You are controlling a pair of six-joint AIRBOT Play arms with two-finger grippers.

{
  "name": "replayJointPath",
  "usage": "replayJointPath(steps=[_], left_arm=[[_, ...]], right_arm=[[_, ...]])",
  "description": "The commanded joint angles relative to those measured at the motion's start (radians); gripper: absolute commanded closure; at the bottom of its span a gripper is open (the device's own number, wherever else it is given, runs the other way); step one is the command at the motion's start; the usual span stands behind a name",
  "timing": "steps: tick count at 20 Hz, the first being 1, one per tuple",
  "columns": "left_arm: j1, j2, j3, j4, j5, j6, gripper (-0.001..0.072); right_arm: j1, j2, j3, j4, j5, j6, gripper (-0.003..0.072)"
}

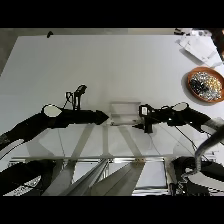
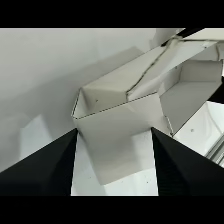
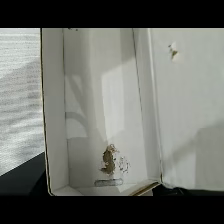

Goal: Fold the box and place the chain.

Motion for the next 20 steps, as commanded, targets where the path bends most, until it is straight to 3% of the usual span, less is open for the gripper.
replayJointPath(steps=[1,10,16,20], left_arm=[[-0.021,-0.001,0.018,-0.002,0.011,0.002,0.0198],[-0.078,-0.004,0.041,0.003,0.043,-0.006,0.0196],[-0.085,-0.073,0.163,0.262,-0.035,-0.245,0.0197],[-0.107,-0.09,0.204,0.354,-0.056,-0.327,0.0197]], right_arm=[[0.0,0.0,0.0,0.0,0.0,0.0,0.0273],[0.0,0.0,0.0,0.0,0.0,0.0,0.0273],[0.0,0.0,0.0,0.0,0.0,0.0,0.0273],[0.0,0.0,0.0,0.0,0.0,0.0,0.0273]])
